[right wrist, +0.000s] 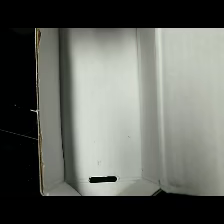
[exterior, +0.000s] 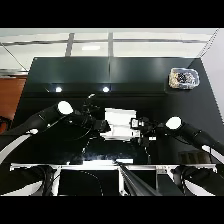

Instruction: Fold the box and place the chain.

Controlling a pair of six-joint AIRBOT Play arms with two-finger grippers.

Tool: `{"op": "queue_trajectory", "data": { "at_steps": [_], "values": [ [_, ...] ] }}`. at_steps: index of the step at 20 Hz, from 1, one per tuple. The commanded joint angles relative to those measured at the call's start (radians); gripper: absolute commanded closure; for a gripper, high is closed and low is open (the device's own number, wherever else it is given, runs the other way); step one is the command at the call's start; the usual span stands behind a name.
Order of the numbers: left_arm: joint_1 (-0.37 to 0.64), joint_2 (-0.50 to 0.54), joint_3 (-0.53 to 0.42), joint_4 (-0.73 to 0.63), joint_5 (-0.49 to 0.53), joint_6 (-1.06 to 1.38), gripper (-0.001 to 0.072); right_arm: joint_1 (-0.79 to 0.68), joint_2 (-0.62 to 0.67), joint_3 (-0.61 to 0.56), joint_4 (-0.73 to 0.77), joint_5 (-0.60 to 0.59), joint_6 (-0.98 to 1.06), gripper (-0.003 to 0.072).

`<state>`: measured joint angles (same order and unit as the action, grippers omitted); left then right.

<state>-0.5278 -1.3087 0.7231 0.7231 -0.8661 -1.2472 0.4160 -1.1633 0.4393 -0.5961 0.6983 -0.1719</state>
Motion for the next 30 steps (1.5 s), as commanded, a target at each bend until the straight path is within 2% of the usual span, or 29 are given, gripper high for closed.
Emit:
{"op": "queue_trajectory", "data": {
  "at_steps": [1, 7, 11, 15, 17, 19, 20, 21, 22, 25, 30],
  "values": [
    [-0.032, 0.001, 0.035, 0.088, 0.017, -0.125, 0.0010, 0.001, 0.000, 0.000, 0.000, 0.000, 0.000, 0.0252],
    [-0.096, 0.000, 0.062, 0.235, 0.014, -0.300, 0.0010, 0.001, 0.000, 0.000, 0.000, 0.000, 0.000, 0.0253],
    [-0.159, -0.002, 0.090, 0.456, 0.005, -0.512, 0.0012, 0.001, 0.000, 0.000, 0.000, 0.000, 0.000, 0.0252],
    [-0.222, -0.032, 0.150, 0.598, -0.051, -0.642, 0.0024, 0.001, 0.000, 0.000, 0.000, 0.000, 0.000, 0.0252],
    [-0.261, -0.056, 0.183, 0.680, -0.114, -0.727, 0.0023, 0.001, 0.000, 0.000, 0.000, 0.000, 0.000, 0.0253],
    [-0.292, -0.080, 0.212, 0.710, -0.165, -0.780, 0.0024, 0.001, 0.000, 0.000, 0.000, 0.000, 0.000, 0.0252],
    [-0.300, -0.088, 0.221, 0.711, -0.167, -0.809, 0.0048, 0.001, 0.000, 0.000, 0.000, 0.000, 0.000, 0.0252],
    [-0.303, -0.092, 0.226, 0.710, -0.163, -0.835, 0.0115, 0.001, 0.000, 0.000, 0.000, 0.000, 0.000, 0.0252],
    [-0.306, -0.093, 0.230, 0.711, -0.155, -0.854, 0.0143, 0.001, 0.000, 0.000, 0.000, 0.000, 0.000, 0.0252],
    [-0.308, -0.093, 0.241, 0.712, -0.163, -0.898, 0.0145, 0.001, 0.000, 0.000, 0.000, 0.000, 0.000, 0.0252],
    [-0.344, -0.121, 0.265, 0.745, -0.152, -0.964, 0.0228, 0.001, 0.000, 0.000, 0.000, 0.000, 0.000, 0.0252]
  ]
}}
